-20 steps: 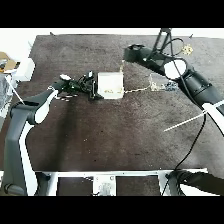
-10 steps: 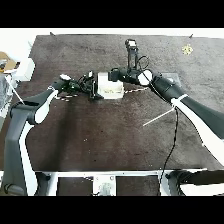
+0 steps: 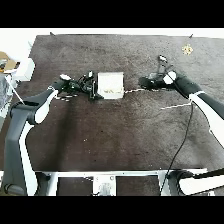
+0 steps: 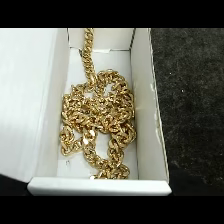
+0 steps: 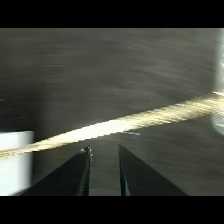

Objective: Fold the box and place the chain.

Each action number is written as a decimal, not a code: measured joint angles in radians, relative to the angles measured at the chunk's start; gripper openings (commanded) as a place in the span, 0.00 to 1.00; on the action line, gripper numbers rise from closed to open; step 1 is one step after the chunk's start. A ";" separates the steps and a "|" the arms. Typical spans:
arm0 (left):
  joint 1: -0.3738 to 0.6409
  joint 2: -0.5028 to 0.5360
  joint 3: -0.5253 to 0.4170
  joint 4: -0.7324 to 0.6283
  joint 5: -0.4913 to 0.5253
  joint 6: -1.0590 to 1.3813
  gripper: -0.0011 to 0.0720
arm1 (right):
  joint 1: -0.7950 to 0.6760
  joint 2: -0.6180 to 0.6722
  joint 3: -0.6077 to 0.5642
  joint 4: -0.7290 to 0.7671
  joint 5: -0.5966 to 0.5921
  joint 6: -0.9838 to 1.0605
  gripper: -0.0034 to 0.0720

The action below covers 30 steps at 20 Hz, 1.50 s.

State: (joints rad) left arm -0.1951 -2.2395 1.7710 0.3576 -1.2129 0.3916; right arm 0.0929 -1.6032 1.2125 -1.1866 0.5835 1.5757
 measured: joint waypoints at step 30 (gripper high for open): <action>0.000 0.000 0.000 0.000 0.000 0.000 0.49 | 0.285 0.279 -0.017 0.005 -0.312 0.085 0.04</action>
State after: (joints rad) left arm -0.1951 -2.2395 1.7706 0.3573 -1.2129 0.3920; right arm 0.3775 -1.3239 1.1957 -1.1816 0.2710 1.6611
